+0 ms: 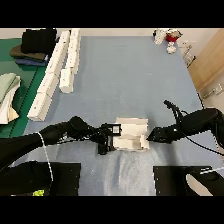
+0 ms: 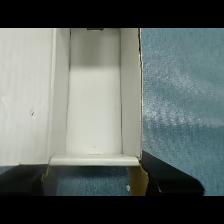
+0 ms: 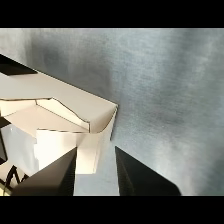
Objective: Fold the box.
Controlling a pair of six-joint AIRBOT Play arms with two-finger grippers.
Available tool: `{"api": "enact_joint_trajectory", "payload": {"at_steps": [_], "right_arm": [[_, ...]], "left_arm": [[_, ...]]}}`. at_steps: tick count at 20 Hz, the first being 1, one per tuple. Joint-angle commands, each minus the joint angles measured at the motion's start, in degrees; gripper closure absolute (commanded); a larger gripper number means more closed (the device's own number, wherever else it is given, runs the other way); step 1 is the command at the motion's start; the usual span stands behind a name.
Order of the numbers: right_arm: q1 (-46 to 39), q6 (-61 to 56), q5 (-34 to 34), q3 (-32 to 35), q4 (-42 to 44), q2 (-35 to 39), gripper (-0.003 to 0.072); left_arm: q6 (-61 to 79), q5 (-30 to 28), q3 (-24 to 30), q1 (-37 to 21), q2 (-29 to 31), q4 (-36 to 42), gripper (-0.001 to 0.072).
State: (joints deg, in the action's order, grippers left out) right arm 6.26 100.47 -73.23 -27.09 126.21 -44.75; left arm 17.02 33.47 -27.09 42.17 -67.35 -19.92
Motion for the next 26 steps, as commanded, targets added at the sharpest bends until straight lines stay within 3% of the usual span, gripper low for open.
{"api": "enact_joint_trajectory", "payload": {"at_steps": [1, 5, 12, 16, 20, 26], "right_arm": [[2.54, -2.29, 2.38, -0.04, -0.59, 0.07, 0.0319], [11.02, -12.11, 7.19, -0.44, -7.23, 0.07, 0.0320], [22.84, -28.61, 6.64, -5.16, -19.50, -0.79, 0.0323], [30.45, -37.83, 6.14, -8.13, -24.41, -6.23, 0.0333], [38.69, -50.86, 0.59, -14.69, -34.56, -13.25, 0.0333], [44.33, -58.84, -0.92, -18.80, -36.44, -21.53, 0.0334]], "left_arm": [[0.00, -0.02, -0.02, -0.04, 0.04, -0.02, 0.0211], [0.00, -0.02, -0.02, -0.04, 0.04, 0.00, 0.0211], [0.00, -0.04, -0.02, -0.04, 0.04, 0.00, 0.0211], [0.00, -0.02, -0.02, -0.04, 0.04, 0.00, 0.0211], [0.00, -0.02, -0.02, -0.04, 0.04, 0.00, 0.0212], [0.00, -0.02, -0.02, -0.04, 0.04, -0.02, 0.0211]]}}
